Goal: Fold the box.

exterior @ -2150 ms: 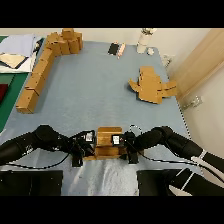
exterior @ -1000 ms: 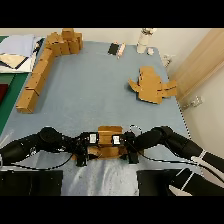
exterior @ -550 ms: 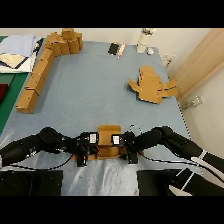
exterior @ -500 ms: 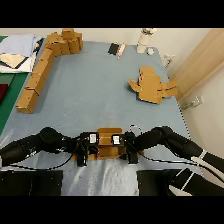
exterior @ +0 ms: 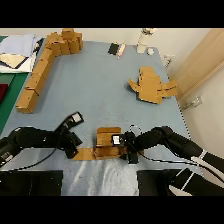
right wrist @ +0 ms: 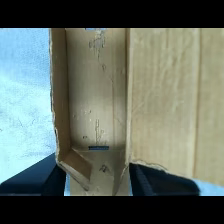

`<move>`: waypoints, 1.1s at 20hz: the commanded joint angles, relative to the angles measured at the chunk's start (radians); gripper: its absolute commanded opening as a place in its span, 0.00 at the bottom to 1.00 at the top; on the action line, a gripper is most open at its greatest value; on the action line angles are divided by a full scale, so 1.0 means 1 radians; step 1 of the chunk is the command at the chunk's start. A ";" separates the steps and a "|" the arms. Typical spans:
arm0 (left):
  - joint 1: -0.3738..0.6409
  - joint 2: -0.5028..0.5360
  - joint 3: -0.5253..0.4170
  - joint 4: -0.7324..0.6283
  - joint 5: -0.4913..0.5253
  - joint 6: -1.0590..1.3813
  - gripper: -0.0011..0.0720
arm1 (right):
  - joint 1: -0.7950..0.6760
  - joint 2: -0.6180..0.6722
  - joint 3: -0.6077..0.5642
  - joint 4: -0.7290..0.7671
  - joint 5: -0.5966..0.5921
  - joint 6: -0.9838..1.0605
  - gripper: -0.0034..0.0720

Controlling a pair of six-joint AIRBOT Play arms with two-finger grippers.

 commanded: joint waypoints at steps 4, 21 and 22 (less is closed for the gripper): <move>0.207 0.050 -0.031 0.194 -0.275 -0.622 0.03 | 0.000 0.000 0.000 0.000 -0.001 0.000 0.74; -0.105 -0.120 -0.124 -0.261 0.037 -0.559 0.03 | 0.000 0.000 0.000 0.000 -0.001 0.000 0.74; -0.115 -0.119 -0.124 -0.262 0.041 -0.577 0.03 | 0.000 0.000 0.001 0.000 -0.001 0.000 0.74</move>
